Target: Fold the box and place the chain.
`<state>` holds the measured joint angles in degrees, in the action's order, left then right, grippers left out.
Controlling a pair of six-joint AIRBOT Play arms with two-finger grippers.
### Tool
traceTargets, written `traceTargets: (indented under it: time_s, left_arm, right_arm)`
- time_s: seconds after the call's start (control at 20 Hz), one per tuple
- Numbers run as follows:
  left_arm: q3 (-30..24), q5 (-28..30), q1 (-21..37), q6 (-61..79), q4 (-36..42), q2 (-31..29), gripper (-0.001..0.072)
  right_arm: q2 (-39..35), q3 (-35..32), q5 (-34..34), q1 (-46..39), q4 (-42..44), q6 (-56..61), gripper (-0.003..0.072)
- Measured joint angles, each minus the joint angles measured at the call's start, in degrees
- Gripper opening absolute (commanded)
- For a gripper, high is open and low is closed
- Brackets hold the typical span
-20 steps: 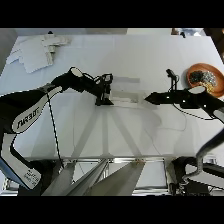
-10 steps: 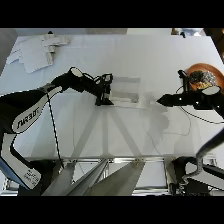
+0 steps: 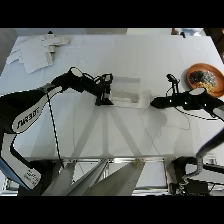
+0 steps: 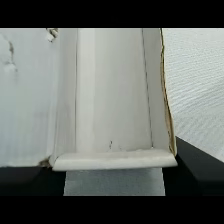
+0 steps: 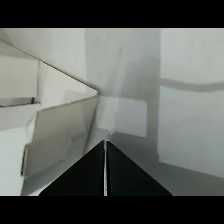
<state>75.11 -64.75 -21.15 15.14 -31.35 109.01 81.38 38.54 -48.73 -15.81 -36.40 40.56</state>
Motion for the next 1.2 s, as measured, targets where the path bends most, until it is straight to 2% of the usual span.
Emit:
traceTargets:
  time_s: [0.2, 0.7, 0.85, 0.95, 1.2]
  left_arm:
    - [0.0, 0.0, 0.0, 0.0, 0.0, 0.0, 0.0393]
    - [0.0, 0.0, 0.0, 0.0, 0.0, 0.0, 0.0393]
    - [0.0, 0.0, 0.0, 0.0, 0.0, 0.0, 0.0393]
    - [0.0, 0.0, 0.0, 0.0, 0.0, 0.0, 0.0393]
    - [0.0, 0.0, 0.0, 0.0, 0.0, 0.0, 0.0393]
  right_arm:
    - [1.2, 0.0, 0.8, 0.5, 3.9, -1.7, 0.0007]
    - [3.4, 0.0, 0.6, 3.3, 7.5, -3.4, 0.0006]
    - [3.1, -0.1, -3.3, 3.5, 11.3, -6.2, 0.0008]
    - [2.7, -0.1, -4.5, 3.5, 13.7, -7.6, 0.0055]
    - [2.1, 0.0, -7.6, 3.5, 17.4, -9.1, 0.0056]
